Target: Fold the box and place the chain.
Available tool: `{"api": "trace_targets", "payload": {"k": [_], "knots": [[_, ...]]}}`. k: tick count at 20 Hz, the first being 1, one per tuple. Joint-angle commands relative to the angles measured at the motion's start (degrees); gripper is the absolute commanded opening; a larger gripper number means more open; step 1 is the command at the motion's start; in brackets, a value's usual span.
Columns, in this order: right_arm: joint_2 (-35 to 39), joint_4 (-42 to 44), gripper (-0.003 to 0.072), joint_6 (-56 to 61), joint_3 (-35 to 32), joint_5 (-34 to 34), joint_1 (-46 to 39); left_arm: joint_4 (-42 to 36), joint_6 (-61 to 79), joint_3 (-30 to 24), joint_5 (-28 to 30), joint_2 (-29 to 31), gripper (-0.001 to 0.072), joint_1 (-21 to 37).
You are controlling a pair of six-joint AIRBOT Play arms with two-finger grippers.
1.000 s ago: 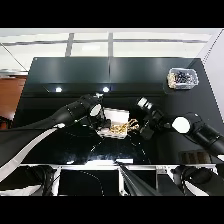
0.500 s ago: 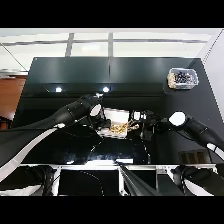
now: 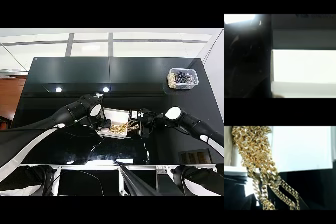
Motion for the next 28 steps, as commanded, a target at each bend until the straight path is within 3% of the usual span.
{"api": "trace_targets", "payload": {"k": [1,13,15,21,22,23,25,26,28], "knots": [[-1.2,0.2,0.0714,-0.5,0.5,0.5,0.0,0.0,0.0,0.0,0.0,0.0,0.0032,0.0],[-3.1,0.2,0.0698,2.8,0.5,0.7,0.0,0.0,0.0,0.0,0.0,0.0,0.0032,0.0],[-3.1,0.0,0.0419,2.7,0.5,2.3,0.0,0.0,0.0,0.0,0.0,0.0,0.0032,0.0],[-2.9,-1.4,0.041,2.7,0.5,3.1,0.0,0.0,0.0,0.0,0.0,0.0,0.0032,0.0],[-2.8,-1.4,0.0244,2.7,0.5,3.2,0.0,0.0,0.0,0.0,0.0,0.0,0.0032,0.0],[-2.6,-1.4,0.0186,2.7,0.5,3.2,0.0,0.0,0.0,0.0,0.0,0.0,0.0032,0.0],[-2.0,-1.9,0.0179,2.8,0.5,3.1,0.0,0.0,0.0,0.0,0.0,0.0,0.0032,0.0],[-1.5,-2.4,0.01,3.2,0.5,3.1,0.0,0.0,0.0,0.0,0.0,0.0,0.0032,0.0],[-0.3,-2.7,0.0067,5.2,0.5,3.0,0.0,0.0,0.0,0.0,0.0,0.0,0.0032,0.0]]}}
